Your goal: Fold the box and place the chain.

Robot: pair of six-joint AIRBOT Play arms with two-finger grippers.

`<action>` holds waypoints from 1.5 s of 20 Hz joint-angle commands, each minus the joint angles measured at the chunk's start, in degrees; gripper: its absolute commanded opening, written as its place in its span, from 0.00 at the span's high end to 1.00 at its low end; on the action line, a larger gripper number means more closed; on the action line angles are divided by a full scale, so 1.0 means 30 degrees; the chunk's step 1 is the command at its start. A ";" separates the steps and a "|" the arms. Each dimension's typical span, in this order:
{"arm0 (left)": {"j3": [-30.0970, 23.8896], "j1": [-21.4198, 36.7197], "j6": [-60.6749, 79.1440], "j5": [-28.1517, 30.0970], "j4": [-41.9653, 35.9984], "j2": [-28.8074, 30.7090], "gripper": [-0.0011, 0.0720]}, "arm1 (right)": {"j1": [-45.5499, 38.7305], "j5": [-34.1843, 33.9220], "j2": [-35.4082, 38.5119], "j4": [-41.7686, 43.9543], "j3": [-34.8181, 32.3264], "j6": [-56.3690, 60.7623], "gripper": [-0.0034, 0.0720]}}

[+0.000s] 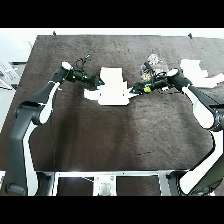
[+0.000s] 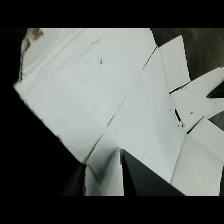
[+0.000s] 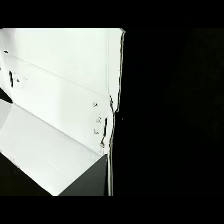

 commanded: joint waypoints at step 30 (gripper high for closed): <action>-0.2834 0.0342 2.0837 -0.2936 -0.7992 -0.0248 0.96 | -0.4284 -0.0925 0.2215 0.1297 -0.0087 -0.2208 0.53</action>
